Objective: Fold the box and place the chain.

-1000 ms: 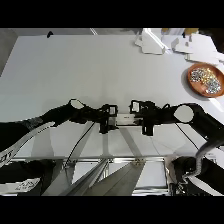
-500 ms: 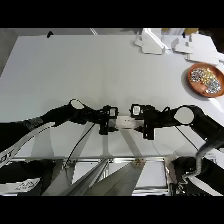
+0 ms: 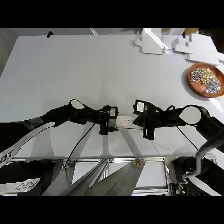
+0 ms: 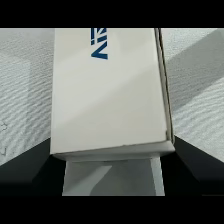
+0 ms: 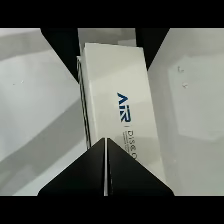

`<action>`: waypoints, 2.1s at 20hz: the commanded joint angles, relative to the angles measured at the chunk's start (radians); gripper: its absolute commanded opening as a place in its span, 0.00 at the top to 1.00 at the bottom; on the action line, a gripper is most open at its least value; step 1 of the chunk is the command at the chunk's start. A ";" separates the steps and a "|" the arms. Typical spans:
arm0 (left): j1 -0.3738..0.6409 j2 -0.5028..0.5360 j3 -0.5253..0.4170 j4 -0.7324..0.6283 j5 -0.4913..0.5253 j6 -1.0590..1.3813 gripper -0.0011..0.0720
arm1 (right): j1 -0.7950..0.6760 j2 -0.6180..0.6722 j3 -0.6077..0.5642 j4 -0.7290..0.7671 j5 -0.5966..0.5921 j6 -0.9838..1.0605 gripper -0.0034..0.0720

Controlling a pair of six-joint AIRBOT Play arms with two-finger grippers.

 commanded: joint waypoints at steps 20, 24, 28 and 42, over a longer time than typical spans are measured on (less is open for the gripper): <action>0.001 0.001 0.001 0.000 0.001 0.000 0.80 | -0.003 -0.087 -0.015 0.087 0.076 -0.032 0.93; 0.001 0.001 0.001 0.000 0.001 0.000 0.80 | -0.003 -0.018 -0.015 0.167 0.016 -0.127 0.93; 0.001 0.001 0.001 0.000 0.001 0.000 0.80 | -0.003 -0.094 -0.015 0.166 -0.033 -0.127 0.93; 0.001 0.001 0.001 0.000 0.001 0.000 0.80 | -0.003 -0.208 -0.015 0.108 -0.008 -0.097 0.93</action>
